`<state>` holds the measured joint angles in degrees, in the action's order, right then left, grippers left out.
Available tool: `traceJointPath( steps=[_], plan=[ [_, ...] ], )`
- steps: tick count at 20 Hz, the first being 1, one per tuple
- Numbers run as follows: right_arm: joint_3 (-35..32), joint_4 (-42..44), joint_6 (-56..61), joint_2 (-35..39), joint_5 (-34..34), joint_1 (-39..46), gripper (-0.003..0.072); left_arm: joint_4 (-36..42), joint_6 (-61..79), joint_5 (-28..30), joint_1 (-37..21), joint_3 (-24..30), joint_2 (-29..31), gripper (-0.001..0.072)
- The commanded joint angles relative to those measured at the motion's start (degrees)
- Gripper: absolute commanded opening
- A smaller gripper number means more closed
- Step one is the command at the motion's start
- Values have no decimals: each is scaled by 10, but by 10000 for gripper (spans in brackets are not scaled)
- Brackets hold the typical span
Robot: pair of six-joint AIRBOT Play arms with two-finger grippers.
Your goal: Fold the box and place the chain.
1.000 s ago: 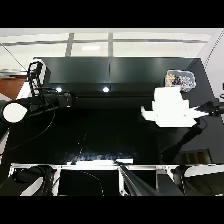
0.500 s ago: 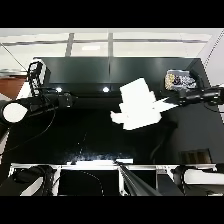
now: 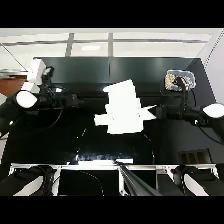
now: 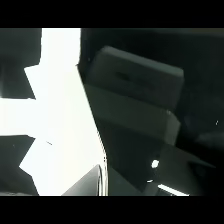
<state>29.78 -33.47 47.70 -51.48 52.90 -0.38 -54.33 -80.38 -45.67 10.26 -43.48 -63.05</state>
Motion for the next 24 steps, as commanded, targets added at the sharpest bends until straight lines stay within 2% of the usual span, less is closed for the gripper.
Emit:
traceJointPath(
  steps=[1,3,4,8,13,16,19,22,24],
  plan=[
    [-46,0,4,49,-15,-20,41,285,251,-97,-39,-17,-116,686],
    [-46,8,4,49,-11,-26,40,361,354,-163,-38,-32,-180,688],
    [-46,8,3,49,-11,-29,41,369,383,-169,-30,-45,-206,689],
    [-46,8,4,49,-11,-41,40,368,416,-183,20,-118,-286,689],
    [-46,9,3,49,-11,-46,41,371,481,-315,44,-186,-366,689],
    [-46,9,3,49,-11,-46,41,361,522,-373,41,-192,-385,689],
    [-46,9,3,49,-11,-46,41,315,548,-387,41,-192,-388,687],
    [-46,9,4,49,-13,-46,41,305,564,-368,41,-193,-388,559],
    [-46,9,4,49,-17,-46,40,292,588,-360,41,-194,-388,533]
  ],
)
